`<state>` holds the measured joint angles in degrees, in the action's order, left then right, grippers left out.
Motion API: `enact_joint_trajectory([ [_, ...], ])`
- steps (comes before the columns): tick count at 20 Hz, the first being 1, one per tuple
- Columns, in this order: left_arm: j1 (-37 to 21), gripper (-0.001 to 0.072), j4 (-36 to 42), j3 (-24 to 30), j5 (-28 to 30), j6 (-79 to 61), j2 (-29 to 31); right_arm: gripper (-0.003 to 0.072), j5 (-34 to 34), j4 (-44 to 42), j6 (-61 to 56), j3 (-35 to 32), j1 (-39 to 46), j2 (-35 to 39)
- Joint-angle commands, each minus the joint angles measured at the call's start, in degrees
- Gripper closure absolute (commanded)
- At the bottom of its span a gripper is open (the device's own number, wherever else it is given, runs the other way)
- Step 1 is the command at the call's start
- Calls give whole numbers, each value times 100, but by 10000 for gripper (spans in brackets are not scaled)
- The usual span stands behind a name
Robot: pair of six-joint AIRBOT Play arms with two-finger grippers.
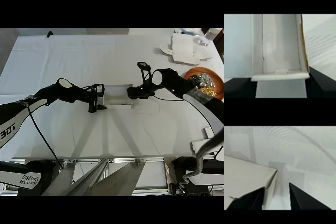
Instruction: Fold the box and place the chain.
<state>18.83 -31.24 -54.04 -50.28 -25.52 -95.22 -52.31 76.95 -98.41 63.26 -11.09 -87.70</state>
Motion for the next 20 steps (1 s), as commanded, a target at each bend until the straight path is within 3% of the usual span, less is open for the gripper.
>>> enact_joint_trajectory([
  [1, -4, 434, -11, 2, -9, 4, 4, 428, -192, -61, 289, 0, -2, 114],
  [4, -4, 434, -11, 2, -9, 4, 4, 324, -205, -61, 361, 0, -2, 367],
  [7, -4, 434, -11, 2, -9, 4, 4, 317, -208, -140, 758, 0, -2, 535],
  [8, -4, 434, -11, 2, -9, 4, 4, 280, -267, -256, 859, 0, -2, 538],
  [12, -4, 434, -11, 2, -9, 4, 4, 267, -380, -861, 1742, 0, -2, 535],
  [20, -4, 434, -11, 2, -9, 4, 4, 227, -422, -839, 2090, 0, -2, 531],
])
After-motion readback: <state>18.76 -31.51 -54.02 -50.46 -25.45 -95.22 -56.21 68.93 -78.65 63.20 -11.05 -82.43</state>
